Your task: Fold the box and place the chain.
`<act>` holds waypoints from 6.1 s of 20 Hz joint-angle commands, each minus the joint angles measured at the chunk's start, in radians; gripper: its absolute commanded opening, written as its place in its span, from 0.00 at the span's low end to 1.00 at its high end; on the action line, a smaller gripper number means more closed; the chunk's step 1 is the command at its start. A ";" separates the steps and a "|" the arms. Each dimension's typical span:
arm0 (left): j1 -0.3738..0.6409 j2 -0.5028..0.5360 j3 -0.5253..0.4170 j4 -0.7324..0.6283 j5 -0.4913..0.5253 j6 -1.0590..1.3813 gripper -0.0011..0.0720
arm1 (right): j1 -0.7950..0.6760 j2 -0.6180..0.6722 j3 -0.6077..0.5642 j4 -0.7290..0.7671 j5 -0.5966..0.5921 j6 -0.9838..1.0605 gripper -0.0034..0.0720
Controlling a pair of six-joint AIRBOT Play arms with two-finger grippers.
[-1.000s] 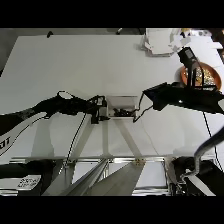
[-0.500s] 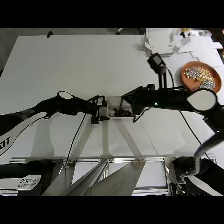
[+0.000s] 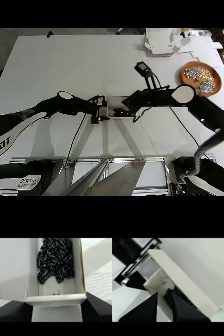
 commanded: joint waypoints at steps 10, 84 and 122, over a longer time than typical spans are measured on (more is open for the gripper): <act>0.000 0.000 0.001 0.000 0.000 0.000 0.26 | -0.239 -0.144 0.101 -0.722 0.196 0.472 0.61; 0.000 0.000 0.001 0.000 0.000 0.000 0.26 | 0.066 -0.162 0.075 0.156 0.168 -0.254 0.07; 0.000 0.000 0.001 0.000 0.000 0.000 0.26 | -0.088 -0.418 0.400 -0.117 0.364 -0.256 0.07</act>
